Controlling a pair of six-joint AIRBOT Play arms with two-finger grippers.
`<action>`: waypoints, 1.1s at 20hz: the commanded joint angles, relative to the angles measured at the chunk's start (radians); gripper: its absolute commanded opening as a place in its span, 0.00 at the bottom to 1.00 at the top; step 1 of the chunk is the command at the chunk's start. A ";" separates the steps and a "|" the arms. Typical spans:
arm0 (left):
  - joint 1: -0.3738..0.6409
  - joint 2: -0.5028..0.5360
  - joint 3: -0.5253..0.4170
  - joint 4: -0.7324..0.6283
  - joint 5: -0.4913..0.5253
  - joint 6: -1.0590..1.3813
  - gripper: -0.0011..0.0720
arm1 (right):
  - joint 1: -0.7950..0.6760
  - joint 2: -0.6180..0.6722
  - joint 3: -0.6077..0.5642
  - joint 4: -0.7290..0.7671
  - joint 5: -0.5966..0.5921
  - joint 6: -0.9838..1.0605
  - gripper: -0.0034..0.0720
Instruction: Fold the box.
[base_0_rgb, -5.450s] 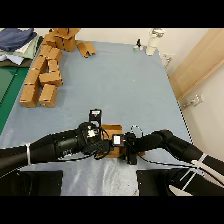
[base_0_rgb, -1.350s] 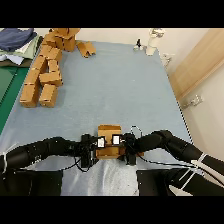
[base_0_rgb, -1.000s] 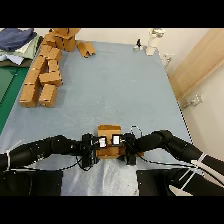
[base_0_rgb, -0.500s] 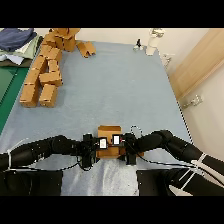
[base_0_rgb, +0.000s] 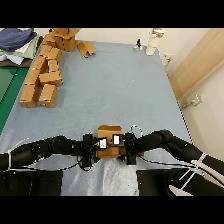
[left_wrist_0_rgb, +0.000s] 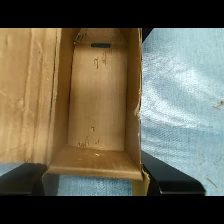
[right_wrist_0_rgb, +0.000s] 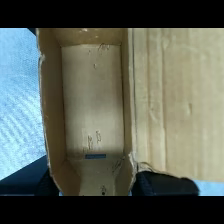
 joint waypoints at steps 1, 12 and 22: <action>0.001 0.000 0.001 0.000 0.006 -0.001 0.64 | 0.001 0.000 -0.001 0.002 0.000 0.000 0.71; 0.001 0.000 0.001 0.000 0.006 -0.001 0.64 | 0.000 0.001 0.001 -0.053 -0.032 0.000 1.00; 0.001 0.000 0.001 0.000 0.006 -0.001 0.64 | -0.105 0.151 0.044 -0.280 -0.280 0.391 1.00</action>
